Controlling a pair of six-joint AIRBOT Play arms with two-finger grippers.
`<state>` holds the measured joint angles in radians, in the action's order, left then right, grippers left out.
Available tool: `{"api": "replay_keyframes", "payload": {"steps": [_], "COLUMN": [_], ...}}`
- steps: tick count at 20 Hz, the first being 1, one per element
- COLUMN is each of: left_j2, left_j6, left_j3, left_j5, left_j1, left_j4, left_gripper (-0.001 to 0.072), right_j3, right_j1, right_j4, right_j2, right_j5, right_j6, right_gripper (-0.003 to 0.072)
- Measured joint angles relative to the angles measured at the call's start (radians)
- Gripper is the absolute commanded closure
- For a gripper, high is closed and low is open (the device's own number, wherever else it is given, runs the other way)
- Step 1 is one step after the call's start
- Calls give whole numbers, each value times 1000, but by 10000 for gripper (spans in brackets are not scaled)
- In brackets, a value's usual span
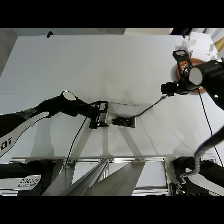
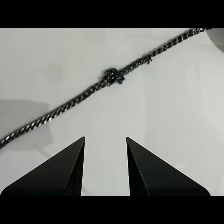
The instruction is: Fold the box and place the chain.
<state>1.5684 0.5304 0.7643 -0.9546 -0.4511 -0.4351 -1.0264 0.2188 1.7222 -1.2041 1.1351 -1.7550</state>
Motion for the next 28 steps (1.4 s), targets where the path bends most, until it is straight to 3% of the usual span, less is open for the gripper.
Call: {"api": "replay_keyframes", "payload": {"steps": [6,13,15,18,23,28], "left_j2": [0,0,0,0,0,0], "left_j6": [0,0,0,0,0,0], "left_j3": [0,0,0,0,0,0], "left_j5": [0,0,0,0,0,0], "left_j1": [0,0,0,0,0,0], "left_j4": [0,0,0,0,0,0], "left_gripper": [437,437,437,437,437,437], "right_j3": [0,0,6,24,41,43], "right_j1": [-23,-58,-63,-67,-69,-65], "right_j4": [6,1,-11,-39,-47,-53], "right_j2": [-191,-291,-301,-308,-288,-116], "right_j5": [-93,-145,-155,-182,-187,-119], "right_j6": [14,8,6,5,6,30], "right_gripper": [391,399,492,663,668,668]}}
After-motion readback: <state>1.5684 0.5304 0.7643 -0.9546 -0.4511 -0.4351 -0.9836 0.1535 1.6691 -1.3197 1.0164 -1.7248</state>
